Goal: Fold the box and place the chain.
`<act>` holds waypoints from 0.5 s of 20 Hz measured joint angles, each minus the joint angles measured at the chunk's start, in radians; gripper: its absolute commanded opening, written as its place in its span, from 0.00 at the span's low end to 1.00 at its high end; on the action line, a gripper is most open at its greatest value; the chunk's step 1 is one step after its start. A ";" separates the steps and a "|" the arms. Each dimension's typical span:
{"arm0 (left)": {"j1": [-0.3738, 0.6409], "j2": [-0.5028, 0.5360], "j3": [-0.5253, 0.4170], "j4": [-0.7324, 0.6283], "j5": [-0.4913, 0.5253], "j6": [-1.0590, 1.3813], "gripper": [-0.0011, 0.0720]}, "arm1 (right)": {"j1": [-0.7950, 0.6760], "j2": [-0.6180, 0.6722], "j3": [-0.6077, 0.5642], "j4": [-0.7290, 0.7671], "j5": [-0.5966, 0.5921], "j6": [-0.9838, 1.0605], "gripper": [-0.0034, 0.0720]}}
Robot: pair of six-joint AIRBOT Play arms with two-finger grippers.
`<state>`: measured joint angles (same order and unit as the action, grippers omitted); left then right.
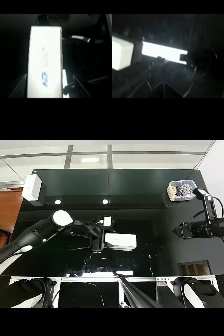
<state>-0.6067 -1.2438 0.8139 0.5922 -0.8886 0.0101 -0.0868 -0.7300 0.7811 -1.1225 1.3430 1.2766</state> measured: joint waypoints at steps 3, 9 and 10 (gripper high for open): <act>-0.051 -0.097 0.087 -0.016 0.026 -0.034 0.99 | -0.002 0.002 0.000 0.016 -0.037 0.000 0.06; -0.090 -0.207 0.159 -0.021 0.041 -0.164 0.99 | -0.002 0.003 0.000 0.024 -0.066 -0.012 0.06; -0.092 -0.214 0.162 -0.024 0.043 -0.180 0.99 | -0.002 0.003 0.000 0.025 -0.070 -0.017 0.06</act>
<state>-0.6983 -1.4582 0.9760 0.5682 -0.8459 -0.1703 -0.0887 -0.7265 0.7811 -1.0977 1.2728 1.2598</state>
